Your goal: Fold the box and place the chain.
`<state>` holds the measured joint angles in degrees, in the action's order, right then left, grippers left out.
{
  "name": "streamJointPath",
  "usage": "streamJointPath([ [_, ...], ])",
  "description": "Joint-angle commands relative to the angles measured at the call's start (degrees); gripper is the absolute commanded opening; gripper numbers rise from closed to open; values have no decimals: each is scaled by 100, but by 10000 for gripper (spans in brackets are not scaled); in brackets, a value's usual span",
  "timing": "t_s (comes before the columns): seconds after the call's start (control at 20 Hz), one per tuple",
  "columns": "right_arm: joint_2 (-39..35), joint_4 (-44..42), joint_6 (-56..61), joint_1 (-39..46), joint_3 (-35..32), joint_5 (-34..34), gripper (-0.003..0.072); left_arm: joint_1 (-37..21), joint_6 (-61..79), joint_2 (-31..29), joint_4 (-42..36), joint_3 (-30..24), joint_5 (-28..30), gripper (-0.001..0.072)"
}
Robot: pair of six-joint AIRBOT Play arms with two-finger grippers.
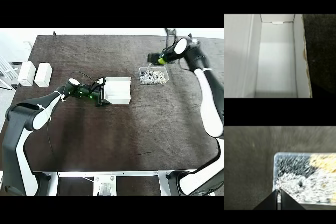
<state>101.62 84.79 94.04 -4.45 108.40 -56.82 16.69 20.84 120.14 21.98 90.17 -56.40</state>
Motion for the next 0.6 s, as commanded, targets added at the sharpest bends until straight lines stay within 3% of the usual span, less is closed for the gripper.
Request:
streamJointPath([
  [0.0, -970, 592, -2, -173, 9, -133, 9, -4, 0, 2, 2, -2, 2, 426],
  [0.3, -2750, 1532, -7, -778, 9, 90, 9, -4, 0, 2, 2, -2, 2, 426],
  [0.55, -3552, 1580, -229, -1484, 9, 269, 10, -4, 0, 2, 2, -2, 2, 426],
])
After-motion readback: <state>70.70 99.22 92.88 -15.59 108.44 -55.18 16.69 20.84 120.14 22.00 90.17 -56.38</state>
